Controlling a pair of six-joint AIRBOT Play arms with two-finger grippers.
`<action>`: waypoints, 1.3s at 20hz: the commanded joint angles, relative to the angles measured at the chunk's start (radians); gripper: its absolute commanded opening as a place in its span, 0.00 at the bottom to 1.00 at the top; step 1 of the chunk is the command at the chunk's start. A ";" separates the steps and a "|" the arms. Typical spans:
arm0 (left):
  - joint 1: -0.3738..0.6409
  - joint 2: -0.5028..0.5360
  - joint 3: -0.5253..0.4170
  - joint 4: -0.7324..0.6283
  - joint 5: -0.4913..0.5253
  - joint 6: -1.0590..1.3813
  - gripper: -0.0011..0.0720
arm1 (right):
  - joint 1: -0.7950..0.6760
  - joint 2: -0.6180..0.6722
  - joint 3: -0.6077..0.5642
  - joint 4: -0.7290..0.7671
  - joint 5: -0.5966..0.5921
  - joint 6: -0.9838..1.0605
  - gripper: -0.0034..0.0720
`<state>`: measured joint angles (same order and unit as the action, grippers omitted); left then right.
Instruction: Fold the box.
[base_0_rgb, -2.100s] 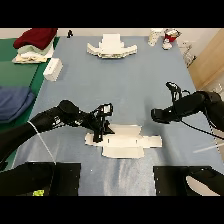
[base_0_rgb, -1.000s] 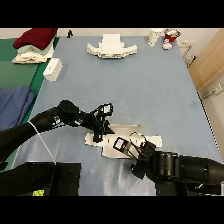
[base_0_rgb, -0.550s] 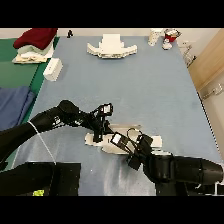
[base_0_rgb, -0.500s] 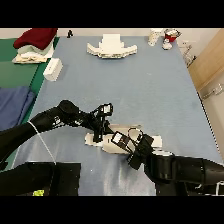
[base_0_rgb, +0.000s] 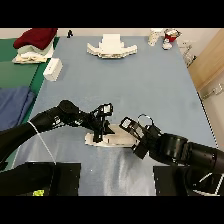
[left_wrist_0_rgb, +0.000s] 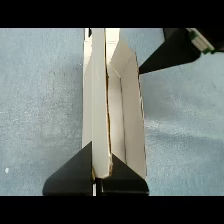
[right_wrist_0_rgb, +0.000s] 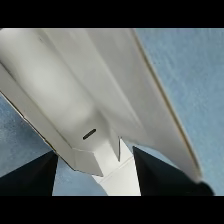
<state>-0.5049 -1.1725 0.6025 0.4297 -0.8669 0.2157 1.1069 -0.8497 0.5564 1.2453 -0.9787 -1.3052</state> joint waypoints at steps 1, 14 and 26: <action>0.000 0.000 0.001 0.000 0.000 0.000 0.03 | -0.142 0.003 0.001 0.162 0.071 -0.319 1.00; 0.000 0.000 0.001 0.000 0.000 0.000 0.03 | -0.655 -0.121 -0.040 0.925 -0.023 -1.505 1.00; 0.000 0.000 0.001 0.000 0.000 0.000 0.03 | -0.651 -0.144 -0.038 0.887 -0.005 -1.460 1.00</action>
<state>-0.5049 -1.1725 0.6025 0.4294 -0.8673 0.2157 0.4538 -0.9928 0.5182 2.1353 -0.9901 -2.7647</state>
